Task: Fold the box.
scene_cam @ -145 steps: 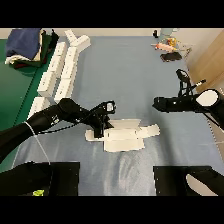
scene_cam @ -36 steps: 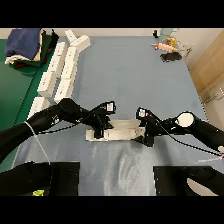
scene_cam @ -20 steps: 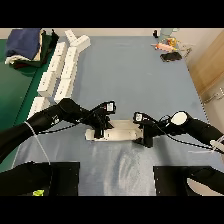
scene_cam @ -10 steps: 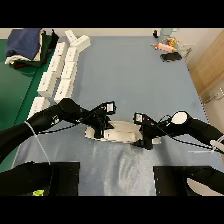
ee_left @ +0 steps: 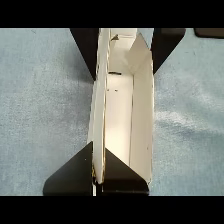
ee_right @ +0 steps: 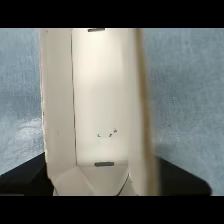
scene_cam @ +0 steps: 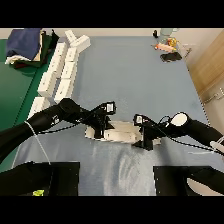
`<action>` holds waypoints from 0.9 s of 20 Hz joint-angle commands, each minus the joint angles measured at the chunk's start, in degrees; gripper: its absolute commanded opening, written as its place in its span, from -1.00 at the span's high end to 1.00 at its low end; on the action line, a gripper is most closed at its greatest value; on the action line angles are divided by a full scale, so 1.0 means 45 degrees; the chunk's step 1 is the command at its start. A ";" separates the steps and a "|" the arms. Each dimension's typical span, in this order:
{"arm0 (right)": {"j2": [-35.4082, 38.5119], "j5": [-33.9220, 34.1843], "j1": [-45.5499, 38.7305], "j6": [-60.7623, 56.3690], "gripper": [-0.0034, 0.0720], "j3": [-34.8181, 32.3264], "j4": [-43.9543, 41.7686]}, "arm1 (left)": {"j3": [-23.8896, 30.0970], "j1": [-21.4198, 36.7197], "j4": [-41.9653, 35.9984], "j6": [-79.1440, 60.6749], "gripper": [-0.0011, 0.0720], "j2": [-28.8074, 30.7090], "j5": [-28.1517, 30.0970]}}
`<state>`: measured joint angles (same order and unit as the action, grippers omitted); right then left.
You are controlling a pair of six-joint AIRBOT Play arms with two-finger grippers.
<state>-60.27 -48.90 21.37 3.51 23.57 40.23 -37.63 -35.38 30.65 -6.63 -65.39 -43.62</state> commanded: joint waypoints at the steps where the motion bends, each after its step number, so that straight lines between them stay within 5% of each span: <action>1: -0.0005 0.0831 0.0010 0.0942 -0.95 -0.0233 -0.0029 | -0.0010 0.0005 -0.0005 0.0005 0.93 0.0005 0.0005; 7: -0.0019 0.0981 0.0010 0.1015 -0.87 -0.0233 -0.0185 | -0.0010 0.0010 -0.0005 0.0005 0.93 0.0005 0.0005; 11: -0.0029 0.1020 0.0010 0.1044 -0.43 -0.0325 -0.0180 | -0.0010 0.0010 0.0000 0.0005 0.93 0.0005 0.0005; 18: -0.0005 0.1214 0.0010 0.1229 -0.42 -0.0476 -0.0175 | -0.0010 0.0010 -0.0005 0.0005 0.93 0.0005 0.0005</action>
<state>-60.31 -43.97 21.39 8.88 21.54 39.29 -37.63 -35.38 30.63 -6.61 -65.39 -43.57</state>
